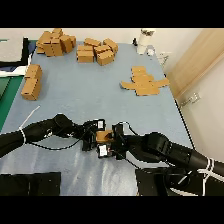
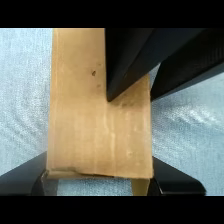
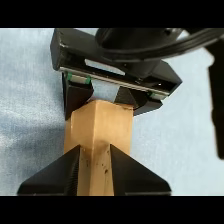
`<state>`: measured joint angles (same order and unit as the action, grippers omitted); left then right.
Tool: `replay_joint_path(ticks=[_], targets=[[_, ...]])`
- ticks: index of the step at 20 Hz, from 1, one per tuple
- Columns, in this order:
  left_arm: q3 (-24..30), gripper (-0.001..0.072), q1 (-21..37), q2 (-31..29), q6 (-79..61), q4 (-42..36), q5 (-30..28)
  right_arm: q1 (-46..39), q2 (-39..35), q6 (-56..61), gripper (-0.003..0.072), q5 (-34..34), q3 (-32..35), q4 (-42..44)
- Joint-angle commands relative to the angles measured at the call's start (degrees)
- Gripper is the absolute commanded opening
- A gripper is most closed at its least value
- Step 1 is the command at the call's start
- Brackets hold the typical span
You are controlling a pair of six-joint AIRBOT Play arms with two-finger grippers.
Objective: Fold the box.
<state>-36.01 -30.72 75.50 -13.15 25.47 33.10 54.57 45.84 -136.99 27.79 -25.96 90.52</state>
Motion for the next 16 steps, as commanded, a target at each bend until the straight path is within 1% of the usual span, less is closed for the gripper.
replay_joint_path(ticks=[1, 9, 10, 11, 12, 14, 16], targets=[[0.0, 0.0521, 0.0, 0.0, -0.1, 0.0, 0.0, 0.0, -0.8, 0.1, 0.0226, 0.3, -0.1, -0.1], [0.0, 0.0521, 0.0, 0.0, -0.1, 0.0, 0.0, 0.0, -1.0, 0.1, 0.0220, 1.5, -1.7, -0.9], [0.0, 0.0521, 0.0, 0.0, -0.1, 0.0, 0.0, 0.0, -1.0, 0.1, 0.0211, 1.6, -1.7, -1.0], [0.0, 0.0521, 0.0, 0.0, -0.1, 0.0, 0.0, 0.0, -1.0, 0.3, 0.0181, 1.6, -1.7, -1.0], [0.0, 0.0521, 0.0, 0.0, -0.1, 0.0, 0.0, 0.0, -1.0, 0.7, 0.0173, 1.6, -1.8, -1.2], [0.0, 0.0521, 0.0, 0.0, -0.1, 0.0, 0.0, 0.0, -1.0, 0.7, 0.0171, 1.6, -2.1, -1.4], [0.0, 0.0521, 0.0, 0.0, -0.1, 0.0, 0.0, 0.0, -1.0, 1.8, 0.0166, 1.6, -2.4, -3.3]])
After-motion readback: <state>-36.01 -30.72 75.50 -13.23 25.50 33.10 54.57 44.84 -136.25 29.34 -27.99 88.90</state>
